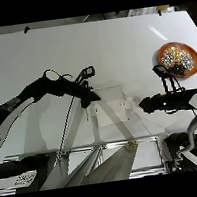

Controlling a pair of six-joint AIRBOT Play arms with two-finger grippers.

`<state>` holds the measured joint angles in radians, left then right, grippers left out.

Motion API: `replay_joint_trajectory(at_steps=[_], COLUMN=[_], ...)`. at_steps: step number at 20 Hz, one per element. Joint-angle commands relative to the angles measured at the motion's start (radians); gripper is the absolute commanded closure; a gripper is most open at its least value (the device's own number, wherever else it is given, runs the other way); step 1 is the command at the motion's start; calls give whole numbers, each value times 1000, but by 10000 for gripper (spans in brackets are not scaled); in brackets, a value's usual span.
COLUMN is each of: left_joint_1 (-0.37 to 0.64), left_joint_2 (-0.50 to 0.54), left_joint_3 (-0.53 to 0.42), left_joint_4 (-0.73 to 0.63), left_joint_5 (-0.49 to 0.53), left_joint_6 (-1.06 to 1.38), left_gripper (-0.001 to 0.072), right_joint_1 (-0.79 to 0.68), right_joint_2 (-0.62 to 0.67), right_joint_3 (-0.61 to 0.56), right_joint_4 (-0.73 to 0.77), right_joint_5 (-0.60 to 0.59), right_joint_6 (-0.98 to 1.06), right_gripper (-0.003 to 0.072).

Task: Fold the box and place the chain.

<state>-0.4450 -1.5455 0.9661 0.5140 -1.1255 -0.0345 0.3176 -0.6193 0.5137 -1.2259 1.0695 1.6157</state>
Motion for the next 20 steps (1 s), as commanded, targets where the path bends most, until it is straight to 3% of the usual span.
replay_joint_trajectory(at_steps=[1, 3, 5, 9, 12, 20], left_joint_1=[-13, -43, -76, -92, -93, -93], left_joint_2=[66, 99, 137, 137, 98, 91], left_joint_3=[0, -19, -82, -187, -191, -180], left_joint_4=[122, 215, 207, -49, -95, -87], left_joint_5=[-69, -62, 31, 155, 176, 290], left_joint_6=[-79, -150, -105, 124, 283, 352], left_gripper=[712, 715, 715, 714, 709, 710], right_joint_1=[1, 1, 1, 1, 1, 1], right_joint_2=[2, 2, 2, 2, 2, 0], right_joint_3=[70, 107, 116, 116, 116, 116], right_joint_4=[16, 7, -22, -54, -53, -55], right_joint_5=[-11, -12, -12, -10, -11, -24], right_joint_6=[-31, -54, -54, -54, -54, -108], right_gripper=[347, 347, 347, 347, 348, 348])
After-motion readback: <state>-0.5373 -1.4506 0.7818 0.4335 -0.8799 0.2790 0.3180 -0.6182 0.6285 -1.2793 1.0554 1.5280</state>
